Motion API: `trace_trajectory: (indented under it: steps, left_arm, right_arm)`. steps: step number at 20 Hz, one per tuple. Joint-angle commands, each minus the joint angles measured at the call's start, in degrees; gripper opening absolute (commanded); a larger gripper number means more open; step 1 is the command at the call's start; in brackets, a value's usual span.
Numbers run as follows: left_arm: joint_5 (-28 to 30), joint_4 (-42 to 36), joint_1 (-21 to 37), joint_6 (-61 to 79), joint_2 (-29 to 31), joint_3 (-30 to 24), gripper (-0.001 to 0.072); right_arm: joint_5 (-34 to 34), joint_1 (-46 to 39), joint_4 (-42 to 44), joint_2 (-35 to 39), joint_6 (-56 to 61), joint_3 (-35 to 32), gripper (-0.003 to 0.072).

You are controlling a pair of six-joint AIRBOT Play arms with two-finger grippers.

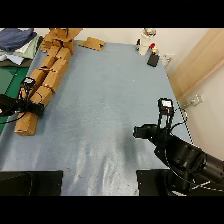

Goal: Fold the box.

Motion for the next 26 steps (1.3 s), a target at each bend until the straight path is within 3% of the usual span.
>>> trace_trajectory:
  steps: [1,7,14,20,23,24,25,26]
  left_arm:
    - [0.13,-0.04,0.02,-0.04,-0.04,0.15,0.0685]
    - [-0.57,-0.02,0.04,-0.07,-0.02,0.44,0.0685]
    - [-11.04,0.92,0.15,-3.04,-0.02,7.80,0.0685]
    - [-24.72,16.46,0.13,-14.27,2.89,14.60,0.0686]
    - [-29.07,14.71,-0.57,-17.57,6.67,17.09,0.0684]
    - [-30.18,11.74,-1.68,-18.43,7.72,18.03,0.0586]
    - [-32.17,9.25,-3.34,-19.04,8.35,19.17,0.0181]
    - [-34.47,8.92,-6.08,-18.78,8.55,20.83,0.0012]
  right_arm:
    - [0.02,-0.02,0.02,0.00,0.00,0.04,0.0004]
    - [0.02,-0.02,0.04,0.00,0.00,0.04,0.0004]
    - [0.02,-0.02,0.04,0.00,0.00,0.04,0.0004]
    - [0.02,-0.02,2.05,-0.02,-0.04,0.04,0.0005]
    - [0.96,-0.04,5.68,-0.92,-0.26,0.15,0.0005]
    - [1.51,-0.15,5.66,-1.81,-0.24,0.61,0.0005]
    - [2.19,-1.20,6.03,-2.99,-0.28,1.53,0.0005]
    - [3.37,-3.37,7.37,-4.72,-1.66,3.04,0.0005]
